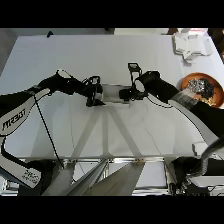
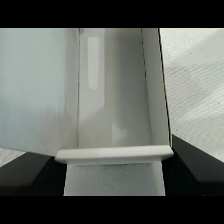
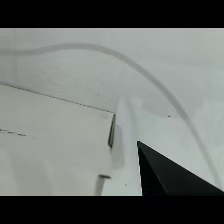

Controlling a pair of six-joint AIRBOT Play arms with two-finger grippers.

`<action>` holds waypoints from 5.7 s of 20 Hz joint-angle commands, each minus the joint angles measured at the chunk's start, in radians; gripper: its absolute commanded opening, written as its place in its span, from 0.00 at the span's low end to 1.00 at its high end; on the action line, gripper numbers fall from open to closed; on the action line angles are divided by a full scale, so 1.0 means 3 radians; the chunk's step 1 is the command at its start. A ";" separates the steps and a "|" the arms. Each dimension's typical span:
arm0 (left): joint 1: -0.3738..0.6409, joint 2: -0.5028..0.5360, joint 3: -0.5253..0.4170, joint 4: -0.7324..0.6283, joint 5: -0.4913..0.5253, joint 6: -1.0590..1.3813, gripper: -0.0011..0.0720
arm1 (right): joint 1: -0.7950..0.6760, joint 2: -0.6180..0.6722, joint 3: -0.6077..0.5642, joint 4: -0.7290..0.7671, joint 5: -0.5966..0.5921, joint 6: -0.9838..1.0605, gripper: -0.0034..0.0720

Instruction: Fold the box and place the chain.

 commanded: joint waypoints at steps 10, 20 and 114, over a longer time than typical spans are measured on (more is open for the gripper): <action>0.0001 0.0000 -0.0001 0.0000 0.0000 0.0000 0.27 | 0.0085 -0.0259 0.0108 -0.0142 0.0056 0.0741 0.49; 0.0001 0.0000 -0.0001 0.0000 0.0000 0.0000 0.27 | 0.0126 -0.0403 0.0257 -0.0245 0.0242 0.0912 0.29; 0.0003 0.0000 -0.0001 0.0000 0.0000 0.0000 0.27 | -0.3339 0.0432 0.0069 -0.0183 0.0870 -0.2190 0.06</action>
